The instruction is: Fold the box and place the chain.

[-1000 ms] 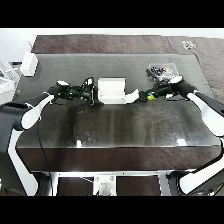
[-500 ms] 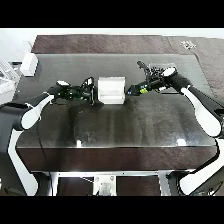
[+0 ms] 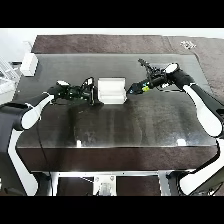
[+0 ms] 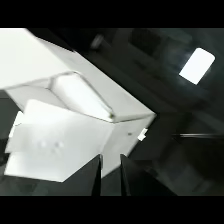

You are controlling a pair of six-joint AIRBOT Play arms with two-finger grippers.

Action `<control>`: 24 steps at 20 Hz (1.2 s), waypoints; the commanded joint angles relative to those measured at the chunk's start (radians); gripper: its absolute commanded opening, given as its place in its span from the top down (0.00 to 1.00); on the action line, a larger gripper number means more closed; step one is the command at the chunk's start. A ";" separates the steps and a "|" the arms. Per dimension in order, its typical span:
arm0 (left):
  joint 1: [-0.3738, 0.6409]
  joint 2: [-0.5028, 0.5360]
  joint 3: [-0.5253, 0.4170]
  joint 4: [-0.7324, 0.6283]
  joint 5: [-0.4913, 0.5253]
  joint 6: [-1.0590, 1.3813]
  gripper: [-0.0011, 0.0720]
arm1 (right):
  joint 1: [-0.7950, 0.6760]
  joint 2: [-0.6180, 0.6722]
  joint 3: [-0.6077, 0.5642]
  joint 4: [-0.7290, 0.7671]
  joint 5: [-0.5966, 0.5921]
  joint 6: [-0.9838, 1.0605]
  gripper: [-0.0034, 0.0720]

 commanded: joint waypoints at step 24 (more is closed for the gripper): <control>0.000 -0.001 0.000 0.000 -0.001 0.000 0.45 | 0.066 -0.026 0.031 -0.004 -0.043 0.050 0.38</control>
